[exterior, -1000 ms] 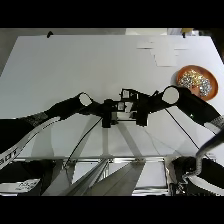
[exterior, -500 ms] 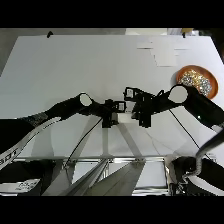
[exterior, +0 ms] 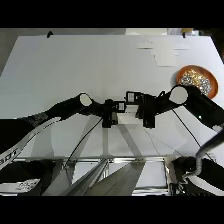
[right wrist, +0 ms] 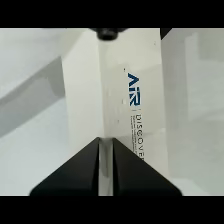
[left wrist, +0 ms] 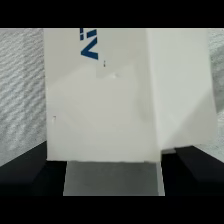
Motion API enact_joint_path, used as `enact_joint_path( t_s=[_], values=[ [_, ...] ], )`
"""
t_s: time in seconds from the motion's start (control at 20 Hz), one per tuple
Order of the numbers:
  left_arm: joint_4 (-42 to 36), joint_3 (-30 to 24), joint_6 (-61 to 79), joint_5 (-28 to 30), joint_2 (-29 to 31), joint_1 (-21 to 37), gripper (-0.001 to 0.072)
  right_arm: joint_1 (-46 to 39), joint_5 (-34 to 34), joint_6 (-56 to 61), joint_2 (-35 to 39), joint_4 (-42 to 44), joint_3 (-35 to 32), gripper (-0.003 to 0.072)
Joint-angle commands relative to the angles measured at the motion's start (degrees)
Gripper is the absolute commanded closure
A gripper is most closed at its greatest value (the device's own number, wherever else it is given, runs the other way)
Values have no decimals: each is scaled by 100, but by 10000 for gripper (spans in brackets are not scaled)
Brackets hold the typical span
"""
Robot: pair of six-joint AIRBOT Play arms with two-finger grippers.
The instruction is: Fold the box and place the chain.
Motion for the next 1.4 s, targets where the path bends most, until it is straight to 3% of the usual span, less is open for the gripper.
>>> enact_joint_path(
  t_s=[0.0, 0.2, 0.35, 0.5, 0.8, 1.2, 1.25, 1.35],
  values=[
    [2, 0, 15, -17, 4, 7, 647, -2, -59, -2, 4, -79, -2, 652],
    [2, 0, 15, -17, 4, 7, 647, -2, -52, 42, 4, -46, -2, 666],
    [2, 0, 15, -17, 4, 7, 647, 4, 188, -33, 4, 426, -2, 512],
    [2, 0, 13, -17, 4, 7, 647, 24, 101, -179, 4, 586, -2, 505],
    [2, 0, 13, -20, 4, 4, 647, 284, -411, -195, -42, 363, -2, 505],
    [2, 0, 15, -17, 4, 7, 647, 291, -525, -111, -66, 31, -4, 507],
    [2, 0, 15, -17, 4, 7, 647, 291, -514, -111, -66, 31, -2, 515],
    [2, 0, 15, -17, 4, 7, 647, 291, -520, -111, -66, 31, -2, 602]
  ],
)
